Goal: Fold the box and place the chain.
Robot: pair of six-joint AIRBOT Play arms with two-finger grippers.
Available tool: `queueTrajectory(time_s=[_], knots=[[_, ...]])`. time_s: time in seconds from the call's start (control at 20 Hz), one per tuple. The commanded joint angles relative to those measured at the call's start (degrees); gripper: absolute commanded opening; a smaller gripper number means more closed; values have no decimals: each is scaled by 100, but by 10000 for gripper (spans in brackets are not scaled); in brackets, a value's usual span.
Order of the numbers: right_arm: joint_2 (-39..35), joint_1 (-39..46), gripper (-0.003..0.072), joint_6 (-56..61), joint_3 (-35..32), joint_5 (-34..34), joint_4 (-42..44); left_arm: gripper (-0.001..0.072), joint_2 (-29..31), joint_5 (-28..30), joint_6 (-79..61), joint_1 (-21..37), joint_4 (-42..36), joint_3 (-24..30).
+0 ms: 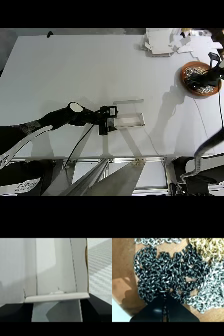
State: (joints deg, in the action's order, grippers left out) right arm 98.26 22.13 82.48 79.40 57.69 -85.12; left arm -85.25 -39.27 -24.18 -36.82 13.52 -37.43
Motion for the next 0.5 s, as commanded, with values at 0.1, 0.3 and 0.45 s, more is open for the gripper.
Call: queueTrajectory(time_s=[0.1, 0.3, 0.45], knots=[[-455, 2, 18, -55, 0, -87, -63, 136, 4, 2, 0, 2, 2, 4], [-748, 2, 18, -103, 0, -105, -52, 136, 4, 0, 0, 2, 2, 4], [-1078, 2, 18, -343, 0, 61, -48, 136, 4, 2, -2, 2, 2, 4]])
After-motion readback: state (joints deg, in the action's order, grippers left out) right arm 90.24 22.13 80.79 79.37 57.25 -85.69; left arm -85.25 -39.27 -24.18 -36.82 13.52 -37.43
